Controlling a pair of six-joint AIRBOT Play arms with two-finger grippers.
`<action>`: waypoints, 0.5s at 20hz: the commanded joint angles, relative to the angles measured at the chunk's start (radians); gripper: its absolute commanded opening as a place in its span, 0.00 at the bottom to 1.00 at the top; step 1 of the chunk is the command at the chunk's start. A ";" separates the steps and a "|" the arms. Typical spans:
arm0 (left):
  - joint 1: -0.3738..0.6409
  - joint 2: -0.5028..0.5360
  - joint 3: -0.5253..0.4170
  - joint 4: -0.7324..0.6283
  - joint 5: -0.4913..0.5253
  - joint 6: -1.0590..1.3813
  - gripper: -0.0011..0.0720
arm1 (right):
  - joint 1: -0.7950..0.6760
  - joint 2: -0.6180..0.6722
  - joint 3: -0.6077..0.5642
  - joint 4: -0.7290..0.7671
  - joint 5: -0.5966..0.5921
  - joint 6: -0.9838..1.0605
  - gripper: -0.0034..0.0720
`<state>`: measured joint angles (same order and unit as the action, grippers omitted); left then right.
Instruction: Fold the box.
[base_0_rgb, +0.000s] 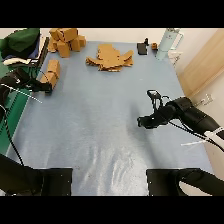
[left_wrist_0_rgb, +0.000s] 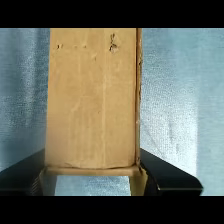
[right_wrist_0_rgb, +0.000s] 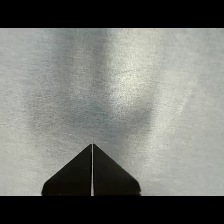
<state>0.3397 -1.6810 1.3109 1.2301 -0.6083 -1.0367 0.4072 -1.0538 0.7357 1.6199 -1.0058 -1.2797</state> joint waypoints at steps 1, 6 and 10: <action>-0.003 -0.019 0.001 0.000 0.052 -0.001 0.83 | 0.000 0.000 0.000 0.000 0.003 0.000 0.06; -0.003 -0.020 0.002 -0.042 0.106 -0.004 0.83 | 0.000 0.000 0.000 0.000 0.005 0.000 0.06; -0.004 -0.036 0.001 -0.092 0.132 -0.003 0.83 | 0.000 0.000 0.000 0.000 0.025 0.000 0.06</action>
<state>0.3363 -1.7061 1.3117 1.1748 -0.5083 -1.0401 0.4072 -1.0538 0.7357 1.6196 -0.9951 -1.2797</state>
